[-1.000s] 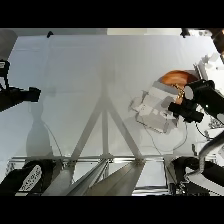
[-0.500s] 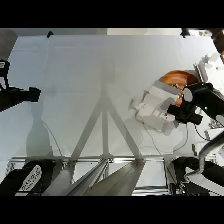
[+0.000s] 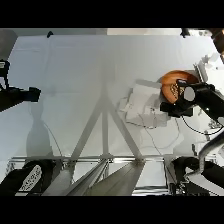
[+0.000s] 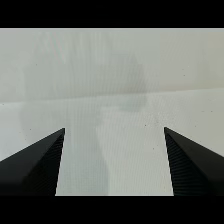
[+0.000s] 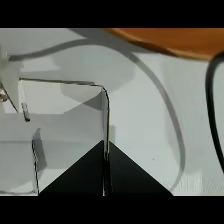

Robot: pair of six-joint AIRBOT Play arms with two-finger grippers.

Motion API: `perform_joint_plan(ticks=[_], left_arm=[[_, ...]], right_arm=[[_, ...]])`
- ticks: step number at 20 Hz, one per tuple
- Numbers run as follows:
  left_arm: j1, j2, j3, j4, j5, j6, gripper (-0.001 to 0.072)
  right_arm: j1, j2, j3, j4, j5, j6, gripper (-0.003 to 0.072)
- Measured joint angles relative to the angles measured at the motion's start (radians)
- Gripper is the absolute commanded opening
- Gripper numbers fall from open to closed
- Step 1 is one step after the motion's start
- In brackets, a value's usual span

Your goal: Fold the box and place the chain.

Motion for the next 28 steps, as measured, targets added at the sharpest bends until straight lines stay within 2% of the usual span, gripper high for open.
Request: perform_joint_plan(ticks=[3, 8, 10, 15, 19, 23, 28], left_arm=[[0.000, 0.000, 0.000, 0.000, 0.000, 0.000, 0.0695], [0.000, 0.000, 0.000, 0.000, 0.000, 0.000, 0.0695], [0.000, 0.000, 0.000, 0.000, 0.000, 0.000, 0.0695], [0.000, 0.000, 0.000, 0.000, 0.000, 0.000, 0.0695], [0.000, 0.000, 0.000, 0.000, 0.000, 0.000, 0.0695], [0.000, 0.000, 0.000, 0.000, 0.000, 0.000, 0.0695], [0.000, 0.000, 0.000, 0.000, 0.000, 0.000, 0.0695]], right_arm=[[0.023, 0.011, 0.000, 0.055, -0.085, -0.172, 0.0005], [0.050, 0.018, 0.000, 0.280, -0.293, -0.428, 0.0004], [0.053, 0.023, 0.000, 0.338, -0.339, -0.511, 0.0003], [0.056, 0.073, -0.001, 0.532, -0.410, -0.760, 0.0004], [0.056, 0.098, -0.015, 0.720, -0.395, -0.970, 0.0003], [0.056, 0.105, -0.108, 0.827, -0.438, -1.075, 0.0004], [0.056, 0.101, -0.196, 1.063, -0.494, -1.326, 0.0002]])
